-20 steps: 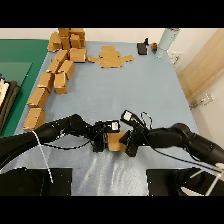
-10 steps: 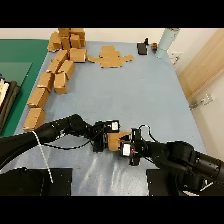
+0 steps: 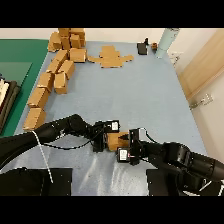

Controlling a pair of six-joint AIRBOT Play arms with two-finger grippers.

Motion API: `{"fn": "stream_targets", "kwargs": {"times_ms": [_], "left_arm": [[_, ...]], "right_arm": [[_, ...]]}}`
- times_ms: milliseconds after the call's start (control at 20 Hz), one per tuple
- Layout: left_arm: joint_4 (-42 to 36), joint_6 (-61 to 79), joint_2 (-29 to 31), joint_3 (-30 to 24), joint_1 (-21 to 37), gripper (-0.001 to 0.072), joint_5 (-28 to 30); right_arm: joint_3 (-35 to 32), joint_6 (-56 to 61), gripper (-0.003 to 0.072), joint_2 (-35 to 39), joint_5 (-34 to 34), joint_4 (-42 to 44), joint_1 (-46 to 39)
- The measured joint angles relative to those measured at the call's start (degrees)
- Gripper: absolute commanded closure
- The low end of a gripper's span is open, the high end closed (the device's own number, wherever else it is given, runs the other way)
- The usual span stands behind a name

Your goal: Fold the box.

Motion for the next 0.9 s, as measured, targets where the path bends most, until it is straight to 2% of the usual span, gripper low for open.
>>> {"fn": "stream_targets", "kwargs": {"times_ms": [300, 400, 450, 500, 900], "left_arm": [[0.0, 0.0, 0.0, 0.0, 0.0, 0.0347, 0.0], [0.0, 0.0, 0.0, 0.0, 0.0, 0.0347, 0.0], [0.0, 0.0, 0.0, 0.0, 0.0, 0.0347, 0.0], [0.0, 0.0, 0.0, 0.0, 0.0, 0.0347, 0.0], [0.0, -0.1, 0.0, 0.0, 0.0, 0.0347, 0.0]], "right_arm": [[0.0, 0.0, 0.0193, -0.9, 0.2, -4.2, 0.0], [0.0, 0.0, 0.0365, -1.3, 0.2, -5.9, 0.0], [0.0, 0.0, 0.0383, -1.5, 0.3, -6.6, 0.1], [0.0, 0.0, 0.0464, -1.6, 0.4, -7.0, 0.1], [0.0, 0.0, 0.0476, -0.8, 0.0, -8.3, 0.1]]}}
